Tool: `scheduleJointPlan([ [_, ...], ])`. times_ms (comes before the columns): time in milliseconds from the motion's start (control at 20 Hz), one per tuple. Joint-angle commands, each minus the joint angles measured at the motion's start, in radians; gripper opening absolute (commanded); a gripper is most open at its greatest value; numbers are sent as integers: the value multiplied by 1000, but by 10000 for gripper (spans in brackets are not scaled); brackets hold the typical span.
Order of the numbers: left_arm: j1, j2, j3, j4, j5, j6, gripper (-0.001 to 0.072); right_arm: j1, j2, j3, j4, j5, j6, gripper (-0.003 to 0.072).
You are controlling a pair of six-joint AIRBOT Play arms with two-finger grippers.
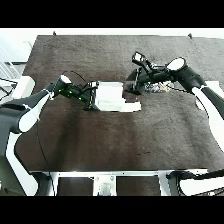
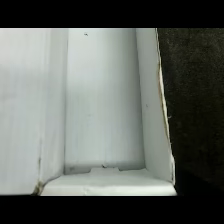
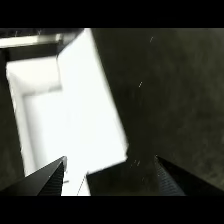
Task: Fold the box and place the chain.
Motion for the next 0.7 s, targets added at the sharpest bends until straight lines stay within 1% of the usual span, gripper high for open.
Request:
scheduleJointPlan([
  [0, 1, 0, 1, 0, 3, 0, 348, -7, 5, -43, -160, 61, 6, 612],
  [200, 1, 0, 0, 0, 3, 0, 348, -6, -27, -117, -181, 56, 5, 612],
  [250, 1, 0, 1, 0, 4, 0, 347, -6, -34, -133, -180, 40, 5, 612],
  [400, 1, 0, 1, 0, 5, 0, 348, 11, -55, -145, -177, -27, 5, 612],
  [500, 1, 0, 1, 0, 6, 0, 348, 40, -63, -145, -177, -43, 4, 611],
  [550, 1, 0, 1, 0, 7, 0, 348, 56, -67, -145, -177, -44, -3, 571],
  [600, 1, 0, 1, 0, 7, 0, 348, 69, -71, -145, -177, -45, -16, 472],
  [650, 1, 0, 1, 0, 7, 0, 347, 78, -74, -145, -177, -55, -21, 395],
])
